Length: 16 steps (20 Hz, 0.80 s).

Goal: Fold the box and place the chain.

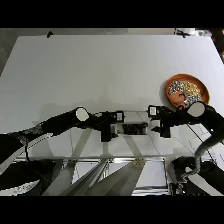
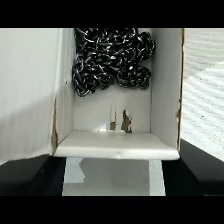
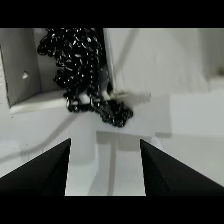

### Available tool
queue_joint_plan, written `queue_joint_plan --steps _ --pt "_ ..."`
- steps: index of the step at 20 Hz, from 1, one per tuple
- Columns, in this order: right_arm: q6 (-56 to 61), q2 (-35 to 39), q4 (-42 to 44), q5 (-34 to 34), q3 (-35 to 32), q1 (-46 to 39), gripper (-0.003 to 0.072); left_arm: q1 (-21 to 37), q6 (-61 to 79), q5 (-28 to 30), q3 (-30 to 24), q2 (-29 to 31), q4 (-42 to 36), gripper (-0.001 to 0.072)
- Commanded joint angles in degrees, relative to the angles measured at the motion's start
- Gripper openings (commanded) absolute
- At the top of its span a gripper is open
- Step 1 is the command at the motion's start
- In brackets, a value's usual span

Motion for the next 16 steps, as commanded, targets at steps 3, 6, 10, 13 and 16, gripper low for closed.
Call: queue_joint_plan --steps 3,6,10,13,16 --pt "-6.21 -6.45 6.08 -5.84 -0.26 2.14 0.0459 -0.04 0.02 0.0 0.02 0.07 0.0 0.0333" --pt "-6.51 -7.45 7.23 -5.31 -0.28 2.14 0.0339 -0.04 0.02 0.02 0.02 0.04 -0.02 0.0333" --pt "-6.45 -8.66 7.13 -4.09 -0.28 2.14 0.018 -0.04 0.02 0.02 0.02 0.04 0.0 0.0333" --pt "-4.04 -8.44 5.73 -1.55 -0.28 2.14 0.0013 -0.04 0.02 0.0 0.02 0.04 0.0 0.0333" --pt "1.29 -5.57 1.16 -1.38 -0.28 2.08 0.0012 -0.04 0.02 0.0 0.02 0.07 0.0 0.0333"
